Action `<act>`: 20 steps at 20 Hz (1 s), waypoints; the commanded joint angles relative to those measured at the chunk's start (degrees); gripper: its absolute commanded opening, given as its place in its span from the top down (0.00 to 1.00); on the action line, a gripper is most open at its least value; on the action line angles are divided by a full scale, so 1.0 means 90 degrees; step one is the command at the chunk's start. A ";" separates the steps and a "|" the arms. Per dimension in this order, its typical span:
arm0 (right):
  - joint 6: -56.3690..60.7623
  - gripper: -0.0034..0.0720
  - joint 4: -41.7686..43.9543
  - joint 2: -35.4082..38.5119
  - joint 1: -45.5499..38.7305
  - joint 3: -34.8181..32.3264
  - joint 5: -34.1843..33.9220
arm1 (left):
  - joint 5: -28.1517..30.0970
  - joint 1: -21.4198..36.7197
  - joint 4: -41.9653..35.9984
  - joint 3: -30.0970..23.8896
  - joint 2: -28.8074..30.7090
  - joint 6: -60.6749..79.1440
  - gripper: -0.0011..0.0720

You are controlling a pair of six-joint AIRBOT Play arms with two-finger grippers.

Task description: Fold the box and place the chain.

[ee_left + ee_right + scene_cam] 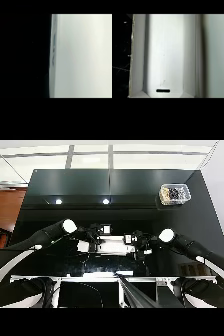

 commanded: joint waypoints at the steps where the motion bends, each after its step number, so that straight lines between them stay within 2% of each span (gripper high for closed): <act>1: 0.0223 0.12 -0.0078 -0.0002 0.0000 -0.0007 -0.0007 | -0.0024 0.0000 0.0002 -0.0002 -0.0002 0.0002 0.95; 20: 0.0221 0.12 -0.0078 0.0012 0.0000 -0.0010 0.0017 | -0.0027 0.0000 0.0002 -0.0002 -0.0002 0.0002 0.95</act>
